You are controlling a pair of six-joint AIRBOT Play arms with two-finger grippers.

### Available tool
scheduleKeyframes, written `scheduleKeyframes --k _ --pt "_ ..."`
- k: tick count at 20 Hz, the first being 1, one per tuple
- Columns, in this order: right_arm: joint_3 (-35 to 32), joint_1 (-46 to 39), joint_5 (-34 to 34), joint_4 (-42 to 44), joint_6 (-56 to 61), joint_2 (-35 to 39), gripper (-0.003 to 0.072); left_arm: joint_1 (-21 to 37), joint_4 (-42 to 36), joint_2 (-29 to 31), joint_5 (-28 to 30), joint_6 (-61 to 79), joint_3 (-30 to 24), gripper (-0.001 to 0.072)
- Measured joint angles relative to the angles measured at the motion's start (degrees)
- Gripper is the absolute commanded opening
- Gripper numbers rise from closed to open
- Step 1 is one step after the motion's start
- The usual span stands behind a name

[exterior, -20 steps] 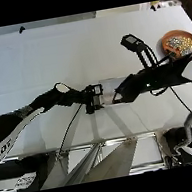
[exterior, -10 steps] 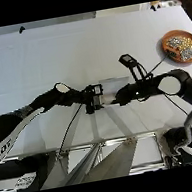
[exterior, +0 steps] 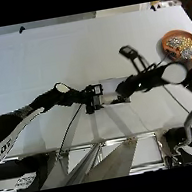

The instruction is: Fold the box and place the chain.

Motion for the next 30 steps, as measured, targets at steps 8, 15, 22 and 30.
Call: scheduleKeyframes --k 8,15,22,30 --pt "5.11 -16.44 4.33 -11.74 1.31 -4.83 0.0319 0.0 0.0 0.0 0.0 0.0 0.0 0.0205" --pt "5.46 -19.08 3.78 -13.66 3.15 -17.7 0.0319 0.0 0.02 0.0 0.0 0.0 0.0 0.0205" --pt "4.59 -19.34 2.23 -13.81 3.72 -24.94 0.0317 0.0 0.02 0.0 0.0 0.0 0.0 0.0205" --pt "2.93 -19.34 -1.9 -13.75 5.27 -26.01 0.0278 0.0 0.0 0.0 0.0 0.0 0.0 0.0205"
